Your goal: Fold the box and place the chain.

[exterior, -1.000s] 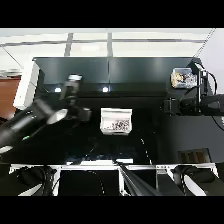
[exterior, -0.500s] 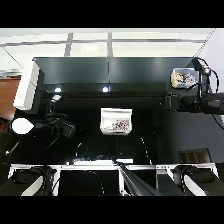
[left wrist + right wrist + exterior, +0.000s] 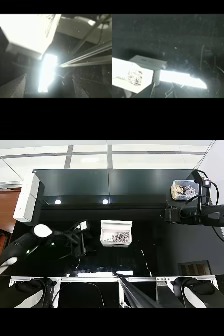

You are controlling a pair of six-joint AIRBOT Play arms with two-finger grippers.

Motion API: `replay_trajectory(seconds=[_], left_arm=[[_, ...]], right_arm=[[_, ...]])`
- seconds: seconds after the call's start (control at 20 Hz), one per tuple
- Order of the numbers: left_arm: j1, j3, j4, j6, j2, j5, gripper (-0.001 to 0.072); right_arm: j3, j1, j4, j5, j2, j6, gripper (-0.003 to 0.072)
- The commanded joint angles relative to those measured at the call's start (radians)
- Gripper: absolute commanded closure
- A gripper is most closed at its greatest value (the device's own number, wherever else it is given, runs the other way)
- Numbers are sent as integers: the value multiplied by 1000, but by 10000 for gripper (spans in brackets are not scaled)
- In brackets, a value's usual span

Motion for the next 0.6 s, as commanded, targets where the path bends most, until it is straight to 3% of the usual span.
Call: replay_trajectory(seconds=[0.0, 0.15, 0.25, 0.55], left_arm=[[-12, 118, -44, 166, -162, -3, 3], [-13, 219, 68, 165, -265, -40, 3], [-14, 261, 69, 165, -309, -71, 3], [-22, 274, 27, 210, -320, -70, 4]], right_arm=[[1, 0, 0, 14, 1, 0, 430], [1, 0, 0, 21, 1, 0, 430], [1, 0, 0, 24, 1, 0, 430], [1, 0, 0, 19, 0, -1, 430]])
